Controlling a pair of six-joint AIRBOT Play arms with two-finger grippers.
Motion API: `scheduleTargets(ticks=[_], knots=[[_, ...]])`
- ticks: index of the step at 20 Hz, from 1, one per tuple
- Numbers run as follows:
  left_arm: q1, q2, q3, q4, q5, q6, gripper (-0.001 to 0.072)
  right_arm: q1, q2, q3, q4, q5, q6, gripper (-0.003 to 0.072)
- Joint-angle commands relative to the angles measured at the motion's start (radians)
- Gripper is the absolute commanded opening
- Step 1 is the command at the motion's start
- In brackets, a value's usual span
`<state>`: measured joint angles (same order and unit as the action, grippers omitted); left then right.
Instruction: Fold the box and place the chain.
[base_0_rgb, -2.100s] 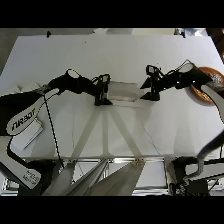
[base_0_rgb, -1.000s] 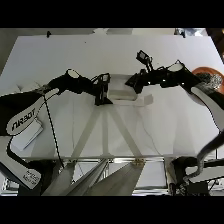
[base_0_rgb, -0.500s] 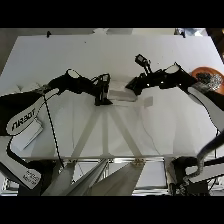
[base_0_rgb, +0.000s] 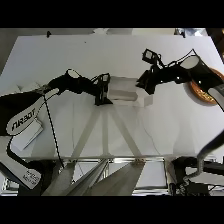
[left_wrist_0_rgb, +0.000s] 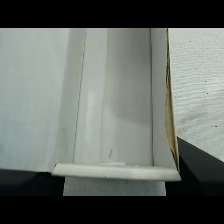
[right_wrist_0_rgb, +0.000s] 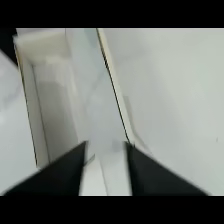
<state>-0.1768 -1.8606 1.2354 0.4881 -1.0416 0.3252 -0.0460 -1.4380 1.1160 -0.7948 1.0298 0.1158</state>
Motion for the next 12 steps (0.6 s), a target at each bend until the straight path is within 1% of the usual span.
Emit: scheduleTargets(ticks=[1,6,8,12], knots=[[0.0,0.001,0.001,0.0,-0.001,0.0,0.0516,-0.012,0.002,0.0,-0.244,0.101,-0.001,0.0403],[0.0,0.001,0.001,0.0,-0.001,0.0,0.0516,-0.011,-0.084,0.0,-0.243,0.111,-0.142,0.0405],[0.0,0.001,0.001,0.0,-0.001,0.0,0.0516,-0.011,-0.113,0.0,-0.232,0.108,-0.154,0.0406],[0.0,0.001,0.001,0.0,-0.001,0.0,0.0516,-0.009,-0.155,0.0,-0.112,0.083,-0.197,0.0406]])
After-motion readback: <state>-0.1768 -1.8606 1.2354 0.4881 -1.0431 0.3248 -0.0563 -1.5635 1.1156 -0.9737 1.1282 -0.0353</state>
